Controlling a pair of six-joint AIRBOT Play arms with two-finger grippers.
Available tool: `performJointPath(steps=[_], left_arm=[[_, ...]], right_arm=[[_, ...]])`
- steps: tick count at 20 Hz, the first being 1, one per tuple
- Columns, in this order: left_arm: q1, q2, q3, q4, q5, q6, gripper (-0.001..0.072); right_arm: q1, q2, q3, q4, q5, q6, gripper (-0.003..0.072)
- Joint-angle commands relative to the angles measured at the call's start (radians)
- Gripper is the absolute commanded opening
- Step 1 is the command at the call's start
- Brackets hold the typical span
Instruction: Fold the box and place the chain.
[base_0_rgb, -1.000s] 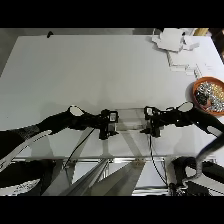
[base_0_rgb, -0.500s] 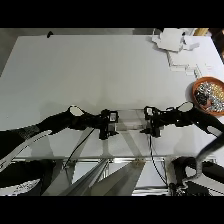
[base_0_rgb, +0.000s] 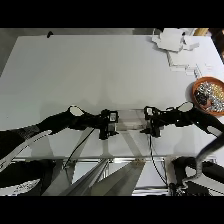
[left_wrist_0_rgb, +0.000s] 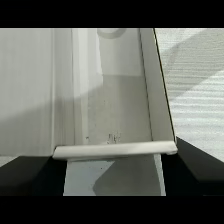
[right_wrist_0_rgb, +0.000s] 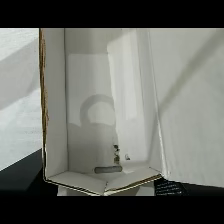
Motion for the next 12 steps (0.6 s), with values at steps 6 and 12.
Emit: performJointPath(steps=[6, 12], left_arm=[[-0.001, 0.000, 0.000, 0.000, 0.000, 0.000, 0.0273], [-0.001, 0.000, 0.000, 0.000, 0.000, 0.000, 0.0273]], right_arm=[[0.000, 0.047, 0.002, -0.170, -0.002, 0.111, 0.0684], [0.000, 0.261, 0.002, -0.458, 0.060, 0.422, 0.0684]])
